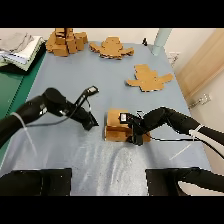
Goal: Fold the box.
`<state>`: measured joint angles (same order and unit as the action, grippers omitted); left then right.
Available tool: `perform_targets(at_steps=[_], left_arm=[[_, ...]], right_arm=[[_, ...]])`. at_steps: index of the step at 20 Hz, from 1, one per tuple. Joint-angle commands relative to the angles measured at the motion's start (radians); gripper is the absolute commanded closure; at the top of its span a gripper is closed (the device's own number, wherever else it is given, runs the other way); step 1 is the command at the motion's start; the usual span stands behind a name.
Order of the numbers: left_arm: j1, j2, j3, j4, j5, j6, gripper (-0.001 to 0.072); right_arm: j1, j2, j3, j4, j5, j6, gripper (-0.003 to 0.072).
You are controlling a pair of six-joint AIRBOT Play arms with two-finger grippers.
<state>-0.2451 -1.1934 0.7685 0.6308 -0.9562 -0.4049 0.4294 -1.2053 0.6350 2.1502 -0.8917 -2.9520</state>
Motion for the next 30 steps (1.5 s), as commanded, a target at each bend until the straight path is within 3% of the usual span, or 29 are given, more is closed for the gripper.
perform_targets(at_steps=[1,2,6,13,21,30], left_arm=[[-0.054,0.080,-0.146,-0.063,0.149,0.496,0.0214],[-0.070,0.063,-0.162,-0.067,0.179,0.564,0.0009],[-0.084,-0.039,-0.171,-0.079,0.214,0.734,0.0003],[-0.135,-0.125,-0.140,-0.246,0.258,0.845,0.0003],[-0.144,-0.141,-0.115,-0.272,0.201,0.842,0.0003],[-0.200,-0.144,-0.115,-0.217,0.256,0.809,0.0004]], right_arm=[[0.000,0.000,0.000,0.000,0.000,0.000,0.0171],[0.000,0.000,0.000,0.000,0.000,0.000,0.0171],[0.000,0.000,0.000,0.000,0.000,0.000,0.0171],[0.000,0.000,0.000,0.000,0.000,0.000,0.0171],[0.000,0.000,0.001,0.000,0.000,0.000,0.0171],[0.000,0.000,0.001,0.000,0.000,0.000,0.0171]])
